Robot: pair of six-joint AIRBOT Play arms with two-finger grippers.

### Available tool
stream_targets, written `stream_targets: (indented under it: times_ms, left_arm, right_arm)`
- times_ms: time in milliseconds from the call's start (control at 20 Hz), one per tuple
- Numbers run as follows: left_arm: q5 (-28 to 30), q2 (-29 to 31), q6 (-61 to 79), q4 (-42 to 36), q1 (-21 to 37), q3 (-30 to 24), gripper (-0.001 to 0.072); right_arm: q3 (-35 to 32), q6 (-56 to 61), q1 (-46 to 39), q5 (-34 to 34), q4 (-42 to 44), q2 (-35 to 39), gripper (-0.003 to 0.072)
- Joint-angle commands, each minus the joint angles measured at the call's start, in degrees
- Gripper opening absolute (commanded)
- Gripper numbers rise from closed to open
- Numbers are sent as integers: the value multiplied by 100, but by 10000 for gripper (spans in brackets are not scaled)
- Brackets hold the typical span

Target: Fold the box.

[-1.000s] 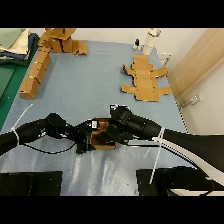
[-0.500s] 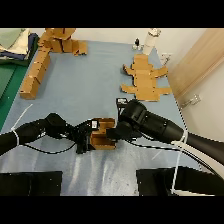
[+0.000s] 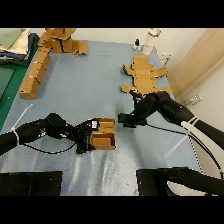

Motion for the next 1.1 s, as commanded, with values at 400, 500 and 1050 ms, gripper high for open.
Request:
stream_targets:
  times_ms: [400, 500, 1050]
  left_arm:
    - [0, 0, 2, 2, 4, 4, 605]
    - [0, 0, 2, 2, 4, 4, 606]
    - [0, 0, 2, 2, 4, 4, 606]
  right_arm:
    - [-13, -5952, -271, -1292, 4063, -1187, 1]
    - [-232, -6225, -87, -1132, 4000, -909, 2]
    - [-1099, -5589, 1126, 1257, 1746, 855, 1]
